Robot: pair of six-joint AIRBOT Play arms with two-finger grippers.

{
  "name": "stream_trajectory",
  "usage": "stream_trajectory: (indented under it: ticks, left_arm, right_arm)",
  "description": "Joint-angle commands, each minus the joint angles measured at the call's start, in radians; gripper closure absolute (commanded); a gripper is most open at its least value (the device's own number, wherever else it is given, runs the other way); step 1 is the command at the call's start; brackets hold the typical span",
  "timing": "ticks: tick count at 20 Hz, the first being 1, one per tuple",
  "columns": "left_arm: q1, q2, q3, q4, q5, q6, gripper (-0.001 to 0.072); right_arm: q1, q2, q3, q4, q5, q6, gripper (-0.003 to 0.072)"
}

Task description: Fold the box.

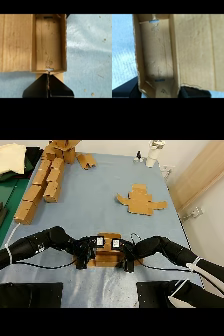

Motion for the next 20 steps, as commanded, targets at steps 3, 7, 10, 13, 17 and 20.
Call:
stream_trajectory:
  ticks: [3,7,10,13,17,20]
  left_arm:
    - [-0.015,-0.020,-0.001,-0.106,0.029,0.070,0.0681]
    - [-0.018,-0.034,-0.002,-0.136,0.029,0.096,0.0673]
    - [-0.018,-0.034,-0.004,-0.136,0.029,0.103,0.0336]
    - [-0.018,-0.034,-0.008,-0.135,0.026,0.104,0.0334]
    - [-0.018,-0.034,-0.022,-0.136,0.025,0.104,0.0056]
    - [-0.018,-0.034,-0.023,-0.135,0.028,0.104,0.0057]
  right_arm:
    - [0.001,0.000,0.001,0.000,0.000,0.000,0.0174]
    - [0.001,0.000,0.001,0.000,0.000,-0.001,0.0173]
    - [0.001,0.000,0.001,0.000,0.000,0.000,0.0174]
    - [0.001,0.000,0.001,0.000,0.000,0.000,0.0174]
    - [0.001,0.000,0.001,0.000,0.000,0.000,0.0173]
    - [0.001,0.000,0.001,0.000,0.000,0.000,0.0174]
